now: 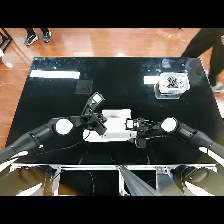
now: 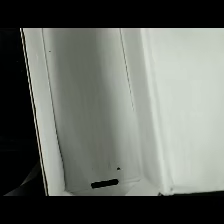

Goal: Fold the box and place the chain.

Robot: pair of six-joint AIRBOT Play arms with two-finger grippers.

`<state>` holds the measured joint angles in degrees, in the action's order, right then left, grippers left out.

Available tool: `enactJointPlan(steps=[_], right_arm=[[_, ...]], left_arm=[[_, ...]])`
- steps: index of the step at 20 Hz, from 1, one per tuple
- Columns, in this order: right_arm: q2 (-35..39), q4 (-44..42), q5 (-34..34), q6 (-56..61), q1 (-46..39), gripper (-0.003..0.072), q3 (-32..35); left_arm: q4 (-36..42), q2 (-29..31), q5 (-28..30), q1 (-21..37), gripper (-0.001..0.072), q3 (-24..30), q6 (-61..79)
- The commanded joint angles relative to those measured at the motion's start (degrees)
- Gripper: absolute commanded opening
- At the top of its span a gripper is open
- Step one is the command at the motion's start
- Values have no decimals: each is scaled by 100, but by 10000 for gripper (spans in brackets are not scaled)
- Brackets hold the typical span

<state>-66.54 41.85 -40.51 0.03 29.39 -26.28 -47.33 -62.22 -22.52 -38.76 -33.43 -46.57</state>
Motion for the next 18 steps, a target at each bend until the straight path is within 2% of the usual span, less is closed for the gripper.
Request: enactJointPlan(steps=[1, 6, 7, 8, 9, 11, 15, 18], right_arm=[[2, 0, 0, 4, 2, 77, 4], [2, 0, 4, 4, 2, 77, 4], [2, 0, 20, 4, 2, 77, 4], [2, 0, 22, 4, 2, 77, 4], [2, -2, 22, 4, 2, 77, 4], [2, 0, 17, 22, 2, 78, 4], [2, -2, 15, 24, 2, 77, 4], [2, -2, -11, 42, 2, 77, 4]], left_arm=[[-669, 546, -1054, 479, 24, -221, -22], [-1126, 1390, -2949, 1596, 29, -210, -20], [-1250, 1412, -3217, 1742, 119, -184, -24], [-1222, 1397, -3320, 1860, 353, -118, -22], [-1191, 1392, -3265, 1888, 630, -26, -22], [-1163, 1353, -3150, 1845, 636, 96, 269], [-1158, 1119, -3128, 1370, 616, 109, 2107], [-1224, 791, -2522, 1001, 621, 111, 2457]])
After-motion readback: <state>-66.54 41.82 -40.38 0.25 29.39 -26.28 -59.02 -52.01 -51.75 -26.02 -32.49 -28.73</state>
